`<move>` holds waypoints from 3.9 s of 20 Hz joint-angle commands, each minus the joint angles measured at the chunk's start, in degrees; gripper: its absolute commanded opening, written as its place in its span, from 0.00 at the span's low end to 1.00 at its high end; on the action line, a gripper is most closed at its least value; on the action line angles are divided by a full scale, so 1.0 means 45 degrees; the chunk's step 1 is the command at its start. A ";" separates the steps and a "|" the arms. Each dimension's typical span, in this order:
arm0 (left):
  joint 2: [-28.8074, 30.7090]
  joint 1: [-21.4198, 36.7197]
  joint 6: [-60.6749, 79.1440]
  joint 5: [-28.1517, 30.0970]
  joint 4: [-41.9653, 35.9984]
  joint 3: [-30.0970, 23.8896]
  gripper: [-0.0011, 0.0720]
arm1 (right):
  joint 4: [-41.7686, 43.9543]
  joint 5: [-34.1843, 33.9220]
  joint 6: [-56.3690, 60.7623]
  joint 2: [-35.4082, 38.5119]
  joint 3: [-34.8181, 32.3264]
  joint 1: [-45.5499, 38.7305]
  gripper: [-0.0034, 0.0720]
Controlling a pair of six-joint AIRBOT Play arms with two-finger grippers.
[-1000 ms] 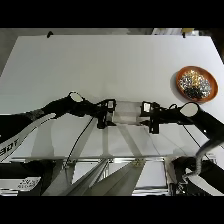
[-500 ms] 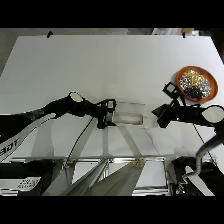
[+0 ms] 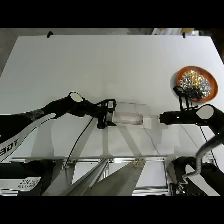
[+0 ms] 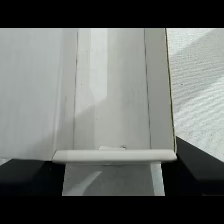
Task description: Fold the box and place the chain.
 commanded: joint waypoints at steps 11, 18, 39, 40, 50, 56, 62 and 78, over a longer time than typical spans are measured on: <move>0.0000 0.0000 0.0000 -0.0005 0.0000 0.0000 0.47 | 0.3915 0.0316 -0.2181 -0.1355 -0.0408 0.0947 0.29; 0.0000 0.0000 0.0000 0.0000 0.0000 0.0000 0.47 | 0.4590 0.0287 -0.2521 0.0296 -0.0408 0.0947 0.53; 0.0000 0.0000 0.0000 -0.0005 0.0000 0.0000 0.47 | -0.3560 0.0403 0.9627 -0.1996 0.3274 0.7116 0.59; 0.0000 0.0000 0.0000 -0.0005 0.0000 0.0000 0.47 | -0.3861 0.0510 1.0001 -0.2157 0.3381 0.7300 0.59; 0.0000 0.0000 0.0000 0.0005 -0.0005 0.0005 0.47 | -0.5192 0.0243 1.3236 -0.2744 0.3900 0.7907 0.58; 0.0000 0.0000 0.0000 0.0000 0.0000 0.0000 0.47 | -0.5187 0.0442 1.3784 -0.3648 0.4687 0.8801 0.52; 0.0000 0.0000 0.0000 0.0000 0.0000 0.0000 0.47 | -0.5285 0.0986 1.4275 -0.4109 0.4687 0.8801 0.46; 0.0000 0.0000 0.0000 0.0000 0.0000 0.0000 0.47 | -0.5746 0.1297 1.2818 -0.4813 0.4687 0.8801 0.12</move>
